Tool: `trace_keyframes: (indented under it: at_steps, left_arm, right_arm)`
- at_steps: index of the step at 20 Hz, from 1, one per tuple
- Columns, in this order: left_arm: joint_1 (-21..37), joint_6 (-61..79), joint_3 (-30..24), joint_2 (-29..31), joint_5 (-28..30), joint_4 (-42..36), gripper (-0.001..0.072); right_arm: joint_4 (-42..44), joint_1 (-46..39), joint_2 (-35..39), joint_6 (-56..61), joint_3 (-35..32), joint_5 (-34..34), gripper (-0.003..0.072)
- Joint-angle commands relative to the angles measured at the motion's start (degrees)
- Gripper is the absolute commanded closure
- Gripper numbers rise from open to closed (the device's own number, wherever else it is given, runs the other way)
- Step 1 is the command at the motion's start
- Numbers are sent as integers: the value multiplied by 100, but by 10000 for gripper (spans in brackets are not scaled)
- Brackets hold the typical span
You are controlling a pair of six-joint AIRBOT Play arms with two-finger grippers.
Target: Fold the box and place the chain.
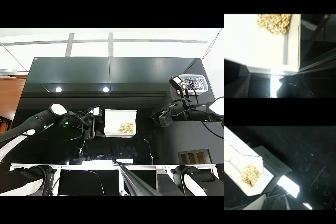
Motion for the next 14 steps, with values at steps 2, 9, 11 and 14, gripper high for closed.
trace_keyframes:
  at_steps: [2,9,11,14]
  left_arm:
    - [-166,-35,157,-164,133,-17,2]
    - [-251,-317,297,-286,308,28,2]
    - [-243,-369,341,-321,304,109,2]
    - [-249,-376,455,-411,236,214,3]
  right_arm:
    - [0,-2,4,-2,4,0,405]
    - [0,-2,4,-2,4,4,405]
    - [0,-2,4,-2,4,20,405]
    - [0,-2,4,-2,4,17,405]
